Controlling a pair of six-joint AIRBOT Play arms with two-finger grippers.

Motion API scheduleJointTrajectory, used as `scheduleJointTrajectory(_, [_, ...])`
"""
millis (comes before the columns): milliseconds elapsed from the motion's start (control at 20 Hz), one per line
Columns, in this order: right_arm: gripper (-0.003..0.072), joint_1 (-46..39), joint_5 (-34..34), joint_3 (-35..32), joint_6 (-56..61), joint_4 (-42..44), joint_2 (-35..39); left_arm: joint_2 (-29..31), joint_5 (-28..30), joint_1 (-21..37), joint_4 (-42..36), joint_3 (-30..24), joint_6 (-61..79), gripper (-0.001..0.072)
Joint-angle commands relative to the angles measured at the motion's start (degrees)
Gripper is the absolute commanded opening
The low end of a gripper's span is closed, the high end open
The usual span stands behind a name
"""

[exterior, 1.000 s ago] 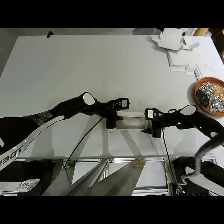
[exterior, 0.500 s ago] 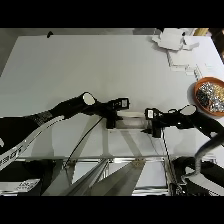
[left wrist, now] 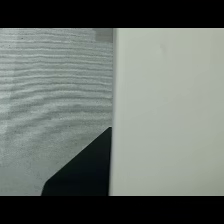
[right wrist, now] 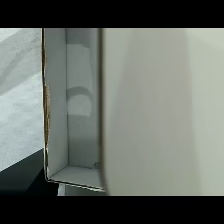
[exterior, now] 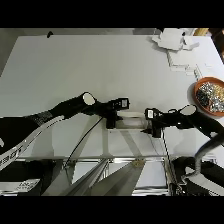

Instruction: Fold the box and place the chain.

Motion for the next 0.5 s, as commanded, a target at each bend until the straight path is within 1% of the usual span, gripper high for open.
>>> scheduleJointTrajectory(0, [0.0356,0.07,0.02,0.04,0.02,0.00,0.04,0.02,-0.07,0.00,0.00,0.00,0.00,0.0009])
scheduleJointTrajectory(150, [0.0356,0.07,0.02,0.04,0.02,0.00,0.04,0.04,-0.72,0.11,0.15,0.00,0.00,0.0015])
scheduleJointTrajectory(200, [0.0356,0.07,0.02,0.04,0.02,0.00,0.04,0.09,-0.85,0.13,0.31,0.00,0.02,0.0082])
scheduleJointTrajectory(250, [0.0356,0.07,0.02,0.04,0.02,0.00,0.04,0.09,-0.90,0.22,0.28,0.00,0.02,0.0187])
scheduleJointTrajectory(300, [0.0356,0.07,0.02,0.04,0.02,0.00,0.04,0.13,-0.90,0.42,0.31,0.00,0.00,0.0317])
scheduleJointTrajectory(350, [0.0356,0.07,0.02,0.04,0.02,0.02,0.04,0.33,-0.94,0.52,0.61,0.00,0.00,0.0410])
scheduleJointTrajectory(400, [0.0356,0.07,0.02,0.04,0.02,0.02,0.04,0.81,-0.94,0.55,1.99,0.00,-0.22,0.0448])
scheduleJointTrajectory(450, [0.0356,0.07,0.02,0.04,0.02,0.00,0.04,1.53,-1.29,0.52,4.35,0.00,-0.94,0.0457])
